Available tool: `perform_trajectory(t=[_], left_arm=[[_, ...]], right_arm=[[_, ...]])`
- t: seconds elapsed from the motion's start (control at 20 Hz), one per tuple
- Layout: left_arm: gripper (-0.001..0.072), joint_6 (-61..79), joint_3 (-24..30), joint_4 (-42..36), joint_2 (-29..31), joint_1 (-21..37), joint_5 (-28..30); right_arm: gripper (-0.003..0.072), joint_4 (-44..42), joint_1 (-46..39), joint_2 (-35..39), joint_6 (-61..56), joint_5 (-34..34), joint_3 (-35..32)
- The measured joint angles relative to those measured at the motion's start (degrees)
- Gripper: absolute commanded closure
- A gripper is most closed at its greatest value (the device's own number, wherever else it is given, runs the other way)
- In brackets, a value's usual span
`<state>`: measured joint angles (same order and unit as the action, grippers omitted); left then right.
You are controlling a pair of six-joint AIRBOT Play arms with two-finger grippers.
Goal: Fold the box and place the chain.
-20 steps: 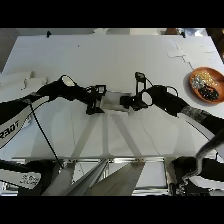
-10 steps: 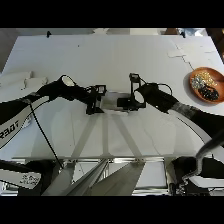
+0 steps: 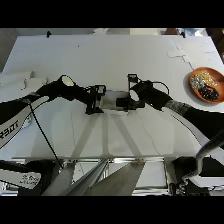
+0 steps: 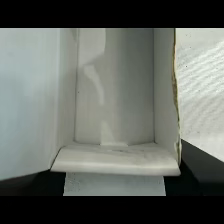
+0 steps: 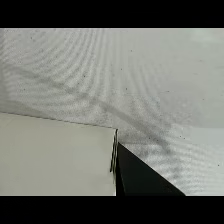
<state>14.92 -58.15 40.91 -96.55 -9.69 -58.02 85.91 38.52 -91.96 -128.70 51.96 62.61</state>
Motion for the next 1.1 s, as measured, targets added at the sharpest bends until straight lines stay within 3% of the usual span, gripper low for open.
perform_trajectory(t=[0.05,0.4,0.85,1.1], left_arm=[[0.0223,0.00,0.00,0.00,0.00,0.00,0.00],[0.0223,0.09,0.02,-0.04,0.00,0.00,0.04],[0.0223,0.09,0.04,-0.11,0.00,-0.02,0.17],[0.0223,0.07,0.04,-0.11,0.00,-0.02,0.15]], right_arm=[[0.0385,-0.31,0.04,-0.04,-0.13,-0.44,0.11],[0.0385,0.24,0.07,1.68,-0.17,1.51,2.64],[0.0386,8.02,-0.26,10.29,2.05,15.10,3.56],[0.0387,10.47,-4.70,16.70,6.08,21.07,3.56]])
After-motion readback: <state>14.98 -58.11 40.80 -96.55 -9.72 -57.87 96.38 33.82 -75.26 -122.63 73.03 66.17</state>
